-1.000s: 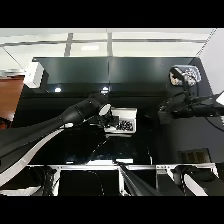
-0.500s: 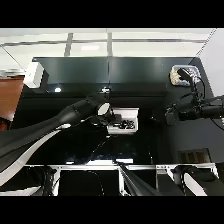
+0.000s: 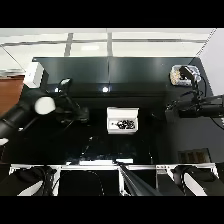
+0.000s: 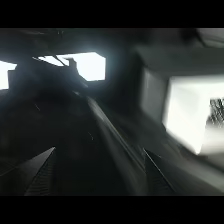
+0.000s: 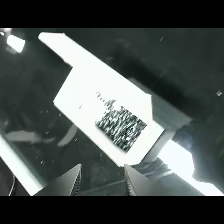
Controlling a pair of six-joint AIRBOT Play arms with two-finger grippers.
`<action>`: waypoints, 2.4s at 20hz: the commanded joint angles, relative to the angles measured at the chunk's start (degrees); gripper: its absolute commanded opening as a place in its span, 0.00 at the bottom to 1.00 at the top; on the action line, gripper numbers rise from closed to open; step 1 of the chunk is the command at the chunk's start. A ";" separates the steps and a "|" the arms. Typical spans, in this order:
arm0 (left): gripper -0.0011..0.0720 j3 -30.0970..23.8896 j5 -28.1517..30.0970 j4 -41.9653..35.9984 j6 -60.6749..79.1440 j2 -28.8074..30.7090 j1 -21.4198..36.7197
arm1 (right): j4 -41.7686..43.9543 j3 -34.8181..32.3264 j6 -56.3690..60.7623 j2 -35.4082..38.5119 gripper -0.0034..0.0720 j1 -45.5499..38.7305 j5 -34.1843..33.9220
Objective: Fold the box and place the chain.
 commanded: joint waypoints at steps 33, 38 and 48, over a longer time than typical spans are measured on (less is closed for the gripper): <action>0.99 -1.01 13.99 -37.66 114.75 -22.10 -5.16 | -0.15 -1.79 -0.44 -0.04 0.48 0.11 -10.75; 0.99 -1.01 16.76 -37.68 113.85 -22.16 -6.16 | -0.13 -1.77 -0.44 -0.04 0.48 0.11 -10.75; 0.99 -0.59 16.81 -37.46 114.86 -23.15 -7.26 | -3.37 -3.13 -0.13 -1.16 0.48 1.57 -18.32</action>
